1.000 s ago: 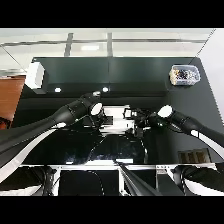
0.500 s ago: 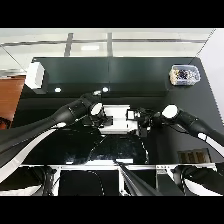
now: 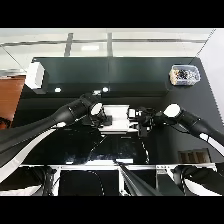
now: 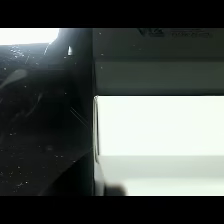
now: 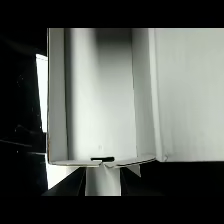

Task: Fold the box and place the chain.

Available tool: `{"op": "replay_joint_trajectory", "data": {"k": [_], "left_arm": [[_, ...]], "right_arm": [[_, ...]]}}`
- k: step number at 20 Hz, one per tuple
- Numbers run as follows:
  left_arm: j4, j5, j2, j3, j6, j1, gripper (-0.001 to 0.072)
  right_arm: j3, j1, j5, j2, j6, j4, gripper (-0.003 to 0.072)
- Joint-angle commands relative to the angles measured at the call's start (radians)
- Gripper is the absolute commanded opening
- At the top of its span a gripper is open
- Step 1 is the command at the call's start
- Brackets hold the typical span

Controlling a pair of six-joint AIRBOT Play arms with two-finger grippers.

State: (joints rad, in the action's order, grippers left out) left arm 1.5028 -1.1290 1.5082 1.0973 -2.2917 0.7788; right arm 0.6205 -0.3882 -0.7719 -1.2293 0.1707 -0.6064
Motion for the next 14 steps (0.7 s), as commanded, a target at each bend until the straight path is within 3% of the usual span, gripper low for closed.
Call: {"op": "replay_joint_trajectory", "data": {"k": [1,4,8,9,10,11,12,13,14], "left_arm": [[-0.001,0.003,0.000,0.001,-0.001,0.000,0.0023],[-0.001,0.002,0.000,0.001,-0.001,0.000,0.0022],[-0.001,0.002,0.000,0.001,-0.001,0.000,0.0022],[-0.001,0.002,0.000,0.001,-0.001,0.000,0.0022],[-0.001,0.002,0.000,0.001,-0.001,0.000,0.0022],[-0.001,0.002,0.000,0.001,-0.001,0.000,0.0022],[-0.001,0.002,0.000,0.001,-0.001,0.000,0.0022],[-0.002,0.002,0.000,0.001,-0.001,0.000,0.0022],[-0.002,0.002,0.000,0.001,-0.001,0.000,0.0022]], "right_arm": [[0.000,-0.032,0.023,-0.038,0.010,0.146,0.0239],[0.000,-0.042,0.082,-0.072,0.000,0.172,0.0241],[0.000,-0.042,0.049,-0.072,-0.029,0.172,0.0247],[0.000,-0.042,0.050,-0.072,-0.052,0.171,0.0450],[0.000,-0.042,0.050,-0.072,-0.076,0.163,0.0462],[0.000,-0.042,0.050,-0.072,-0.105,0.160,0.0337],[0.000,-0.042,0.049,-0.072,-0.123,0.161,0.0358],[0.000,-0.042,0.046,-0.072,-0.127,0.161,0.0522],[0.000,-0.042,0.037,-0.072,-0.132,0.160,0.0352]]}}
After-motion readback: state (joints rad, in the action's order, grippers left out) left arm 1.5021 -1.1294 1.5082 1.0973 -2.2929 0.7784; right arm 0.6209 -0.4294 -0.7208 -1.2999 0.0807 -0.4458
